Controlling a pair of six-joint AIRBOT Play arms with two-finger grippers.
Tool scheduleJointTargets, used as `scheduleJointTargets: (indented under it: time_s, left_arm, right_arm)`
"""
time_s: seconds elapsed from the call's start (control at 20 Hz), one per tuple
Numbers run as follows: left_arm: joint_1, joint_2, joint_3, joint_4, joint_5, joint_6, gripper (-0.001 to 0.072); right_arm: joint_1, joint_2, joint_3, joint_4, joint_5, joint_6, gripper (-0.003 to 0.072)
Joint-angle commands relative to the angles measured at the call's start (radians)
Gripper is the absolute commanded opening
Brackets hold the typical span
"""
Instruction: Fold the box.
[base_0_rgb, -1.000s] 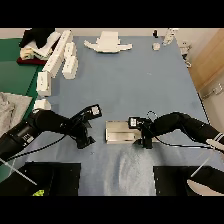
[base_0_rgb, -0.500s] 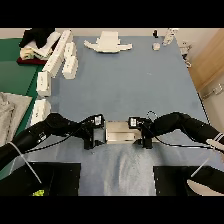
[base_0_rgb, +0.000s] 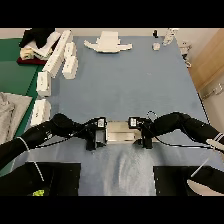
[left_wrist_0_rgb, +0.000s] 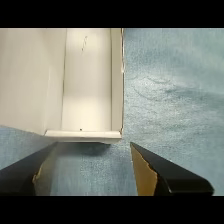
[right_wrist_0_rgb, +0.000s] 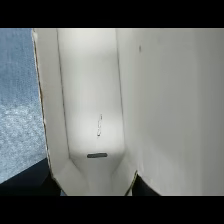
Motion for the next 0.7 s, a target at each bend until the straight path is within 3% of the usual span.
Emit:
scheduleJointTargets:
  time_s: [0.0, 0.65]
  left_arm:
    - [-0.031, -0.045, 0.000, -0.021, 0.053, 0.017, 0.0698]
    - [-0.035, -0.054, 0.009, -0.024, 0.093, 0.011, 0.0698]
  right_arm:
    - [0.000, 0.000, 0.000, 0.000, 0.000, 0.001, 0.0520]
    - [0.000, 0.000, 0.000, 0.000, 0.000, 0.000, 0.0520]
